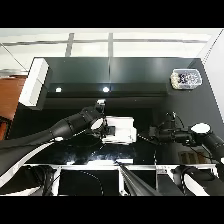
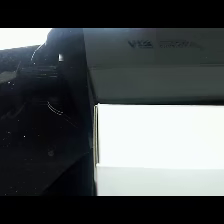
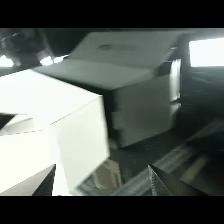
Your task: Fold the box and place the chain.
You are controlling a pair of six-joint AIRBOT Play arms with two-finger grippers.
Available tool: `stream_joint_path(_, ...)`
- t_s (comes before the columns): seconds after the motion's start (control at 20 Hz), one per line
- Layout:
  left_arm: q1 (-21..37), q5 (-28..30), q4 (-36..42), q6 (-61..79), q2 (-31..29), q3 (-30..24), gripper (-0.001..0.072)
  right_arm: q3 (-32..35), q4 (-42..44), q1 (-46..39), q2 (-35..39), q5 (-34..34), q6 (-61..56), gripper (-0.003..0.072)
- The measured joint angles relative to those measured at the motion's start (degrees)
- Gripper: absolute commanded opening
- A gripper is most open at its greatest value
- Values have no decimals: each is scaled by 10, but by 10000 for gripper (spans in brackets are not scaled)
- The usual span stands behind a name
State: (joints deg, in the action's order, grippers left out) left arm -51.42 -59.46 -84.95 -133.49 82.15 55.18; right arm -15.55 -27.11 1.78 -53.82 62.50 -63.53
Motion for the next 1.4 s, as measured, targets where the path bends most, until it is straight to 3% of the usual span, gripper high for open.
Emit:
stream_joint_path(0.35, 0, 1, 0, -1, 0, 0, 30, -21, -3, 95, 0, -62, -49, 643)
stream_joint_path(0.55, 0, 1, 0, -1, 0, 0, 30, -57, -83, 180, 0, -116, -155, 641)
stream_joint_path(0.6, 0, 1, 0, 0, 0, 0, 30, -67, -115, 199, 0, -124, -190, 527)
stream_joint_path(0.75, 0, 2, -1, 0, 0, 0, 31, -96, -198, 243, -2, -138, -293, 353)
stream_joint_path(1.2, 0, 2, 0, 0, 0, 0, 31, -188, -365, 349, -61, -130, -503, 353)
stream_joint_path(1.4, 0, 2, 0, 0, 0, 0, 31, -234, -437, 380, -88, -92, -573, 349)
